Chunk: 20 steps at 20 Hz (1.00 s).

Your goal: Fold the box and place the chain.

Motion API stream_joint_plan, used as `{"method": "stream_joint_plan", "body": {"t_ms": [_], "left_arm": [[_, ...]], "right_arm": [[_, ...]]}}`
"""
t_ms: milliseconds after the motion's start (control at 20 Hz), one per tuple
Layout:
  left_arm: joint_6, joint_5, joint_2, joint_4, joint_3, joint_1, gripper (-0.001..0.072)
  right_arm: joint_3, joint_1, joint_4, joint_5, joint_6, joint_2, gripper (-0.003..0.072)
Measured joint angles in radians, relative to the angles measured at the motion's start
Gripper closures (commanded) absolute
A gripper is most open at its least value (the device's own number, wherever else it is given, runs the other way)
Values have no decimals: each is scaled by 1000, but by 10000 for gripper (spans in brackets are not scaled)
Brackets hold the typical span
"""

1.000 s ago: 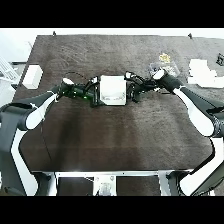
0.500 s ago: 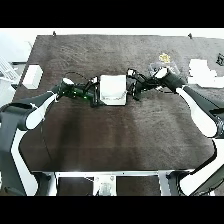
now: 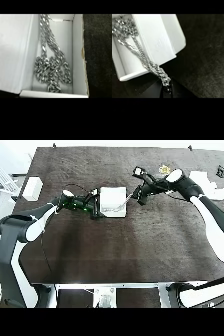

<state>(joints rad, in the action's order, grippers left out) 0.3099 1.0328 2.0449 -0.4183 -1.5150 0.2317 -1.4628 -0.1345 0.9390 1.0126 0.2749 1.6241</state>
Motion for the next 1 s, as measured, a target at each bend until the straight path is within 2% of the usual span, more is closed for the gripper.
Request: {"method": "stream_joint_plan", "body": {"t_ms": [400, 750, 1000], "left_arm": [[0, 2, 0, 0, 0, 0, 294], [0, 3, 0, 0, 0, 0, 294], [0, 3, 0, 0, 0, 0, 294]], "right_arm": [[-16, -118, 8, 32, 158, -156, 683], [-30, -246, 42, -29, 270, -173, 684], [-31, -285, 64, -69, 352, -156, 683]]}}
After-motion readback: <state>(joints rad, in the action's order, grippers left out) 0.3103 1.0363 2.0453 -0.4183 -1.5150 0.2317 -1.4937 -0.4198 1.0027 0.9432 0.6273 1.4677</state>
